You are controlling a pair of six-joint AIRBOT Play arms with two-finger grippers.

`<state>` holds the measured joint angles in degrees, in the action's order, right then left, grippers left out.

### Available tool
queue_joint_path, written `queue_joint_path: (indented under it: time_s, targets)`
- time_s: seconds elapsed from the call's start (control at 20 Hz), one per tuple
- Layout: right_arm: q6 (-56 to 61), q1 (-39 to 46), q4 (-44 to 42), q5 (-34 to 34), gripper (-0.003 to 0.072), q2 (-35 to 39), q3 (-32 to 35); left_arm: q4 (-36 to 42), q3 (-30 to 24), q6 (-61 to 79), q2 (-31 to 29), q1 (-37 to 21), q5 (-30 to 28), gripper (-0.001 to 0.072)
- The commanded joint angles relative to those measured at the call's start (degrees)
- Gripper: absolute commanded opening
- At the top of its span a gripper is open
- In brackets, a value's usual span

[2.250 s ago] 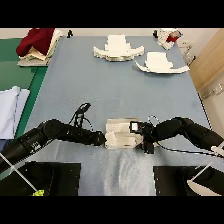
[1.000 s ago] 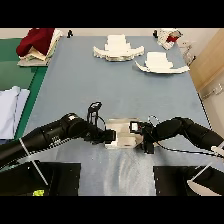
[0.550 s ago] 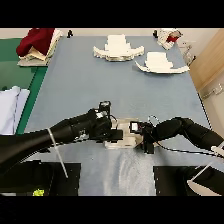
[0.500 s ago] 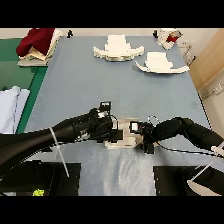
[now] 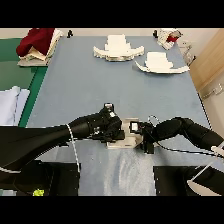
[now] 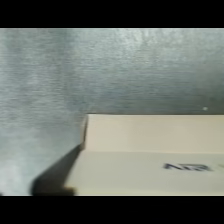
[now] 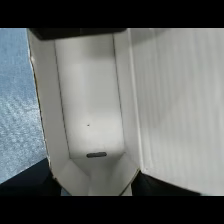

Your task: Fold the box.

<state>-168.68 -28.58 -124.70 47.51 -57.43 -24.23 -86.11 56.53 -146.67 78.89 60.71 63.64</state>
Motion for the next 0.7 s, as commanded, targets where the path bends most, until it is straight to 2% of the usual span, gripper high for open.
queue_joint_path:
  time_s: [0.0,0.45,0.5,0.55,0.6,0.65]
  targets:
    - [0.0,-0.1,0.0,0.0,0.045,0.0,0.0,0.2,0.2,-1.0,0.4,0.0,0.0,0.0013]
    - [0.0,-0.1,0.0,0.0,0.045,0.0,0.0,1.3,0.2,0.1,0.3,0.0,-0.1,0.0016]
    - [0.0,-0.1,0.0,0.0,0.045,0.0,0.0,1.5,0.2,0.7,0.3,0.0,0.0,0.0144]
    - [0.0,-0.1,0.0,0.0,0.045,0.0,0.0,1.7,0.2,0.7,0.2,0.0,0.1,0.0426]
    - [0.0,-0.1,0.0,0.0,0.0449,0.0,0.0,1.7,0.3,0.2,0.1,0.0,0.0,0.0487]
    - [0.0,-0.1,0.0,0.0,0.045,0.0,0.0,1.7,0.3,0.2,-0.1,0.0,0.0,0.0487]
